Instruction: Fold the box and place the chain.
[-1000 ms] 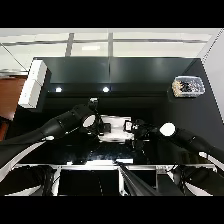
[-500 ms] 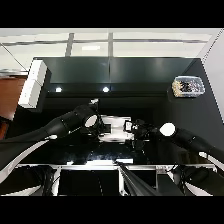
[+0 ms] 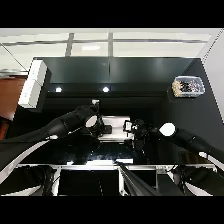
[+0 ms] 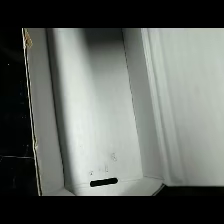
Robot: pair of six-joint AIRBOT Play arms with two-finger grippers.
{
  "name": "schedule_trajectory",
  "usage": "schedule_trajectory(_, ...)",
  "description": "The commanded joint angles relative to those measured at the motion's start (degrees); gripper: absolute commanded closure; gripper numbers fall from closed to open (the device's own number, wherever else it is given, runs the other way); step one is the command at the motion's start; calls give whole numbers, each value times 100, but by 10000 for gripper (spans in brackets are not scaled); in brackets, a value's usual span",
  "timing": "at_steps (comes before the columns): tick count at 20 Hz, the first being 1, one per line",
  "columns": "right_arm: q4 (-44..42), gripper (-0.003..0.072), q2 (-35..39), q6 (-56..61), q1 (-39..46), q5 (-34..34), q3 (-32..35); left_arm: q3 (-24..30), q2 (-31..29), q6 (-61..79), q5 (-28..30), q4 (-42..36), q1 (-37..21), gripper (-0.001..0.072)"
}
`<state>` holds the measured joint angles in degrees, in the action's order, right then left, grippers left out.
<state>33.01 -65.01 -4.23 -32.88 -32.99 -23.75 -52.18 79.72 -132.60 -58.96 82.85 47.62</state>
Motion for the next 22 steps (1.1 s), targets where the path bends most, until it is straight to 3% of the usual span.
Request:
schedule_trajectory(1,2,164,-2,15,-2,-15,2,-2,4,98,26,-90,0,678)
schedule_trajectory(4,2,164,-2,15,-2,-15,2,-2,4,98,17,-107,-2,673)
schedule_trajectory(7,2,164,-2,15,-2,-15,2,-2,4,74,-44,-107,-4,406)
schedule_trajectory(14,2,164,-2,15,-2,-15,2,-74,4,76,-31,-109,-7,395)
schedule_trajectory(22,2,164,-2,15,-2,-15,2,-354,90,79,-481,157,26,396)
